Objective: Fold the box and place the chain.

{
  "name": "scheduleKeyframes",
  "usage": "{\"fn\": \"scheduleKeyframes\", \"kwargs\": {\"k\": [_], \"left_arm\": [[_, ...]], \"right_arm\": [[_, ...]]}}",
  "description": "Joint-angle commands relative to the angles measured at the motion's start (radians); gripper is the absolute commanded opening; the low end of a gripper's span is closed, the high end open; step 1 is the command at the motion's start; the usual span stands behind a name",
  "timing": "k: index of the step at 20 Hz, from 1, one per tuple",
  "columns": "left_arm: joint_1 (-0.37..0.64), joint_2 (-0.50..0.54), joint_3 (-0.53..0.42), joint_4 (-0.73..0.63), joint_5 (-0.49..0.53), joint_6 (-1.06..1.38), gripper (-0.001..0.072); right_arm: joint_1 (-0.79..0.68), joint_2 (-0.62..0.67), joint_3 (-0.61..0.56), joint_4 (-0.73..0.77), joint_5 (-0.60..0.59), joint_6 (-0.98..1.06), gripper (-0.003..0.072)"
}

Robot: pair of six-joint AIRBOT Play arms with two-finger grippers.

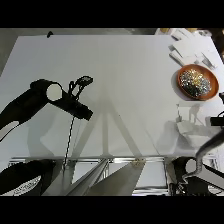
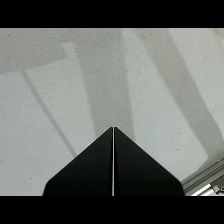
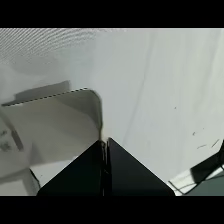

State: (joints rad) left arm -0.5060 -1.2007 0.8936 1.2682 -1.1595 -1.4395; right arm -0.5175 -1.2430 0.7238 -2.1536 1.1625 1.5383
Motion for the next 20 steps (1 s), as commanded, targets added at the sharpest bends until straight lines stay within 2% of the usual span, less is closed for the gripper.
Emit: {"fn": "scheduleKeyframes", "kwargs": {"k": [1, 5, 8, 14, 18, 20], "left_arm": [[-0.001, 0.001, 0.0, 0.0, 0.0, 0.0, 0.001], [-0.001, 0.001, 0.0, 0.0, 0.0, 0.0, 0.001], [-0.001, 0.001, 0.0, 0.0, 0.0, 0.0, 0.001], [-0.001, 0.001, 0.0, 0.0, -0.003, 0.0, 0.001], [-0.001, 0.0, -0.002, -0.016, 0.042, 0.014, 0.001], [0.001, 0.0, -0.002, -0.063, 0.056, 0.169, 0.0032]], "right_arm": [[0.04, -0.022, 0.0, -0.005, 0.067, 0.027, 0.0017], [0.259, 0.065, 0.0, 0.048, 0.187, 0.028, 0.0017], [0.446, 0.189, -0.001, 0.207, 0.216, 0.03, 0.0016], [0.787, 0.46, -0.083, 0.562, 0.067, 0.179, 0.0017], [1.032, 0.515, -0.137, 0.584, 0.017, 0.301, 0.0017], [1.119, 0.515, -0.14, 0.578, -0.011, 0.336, 0.0017]]}}
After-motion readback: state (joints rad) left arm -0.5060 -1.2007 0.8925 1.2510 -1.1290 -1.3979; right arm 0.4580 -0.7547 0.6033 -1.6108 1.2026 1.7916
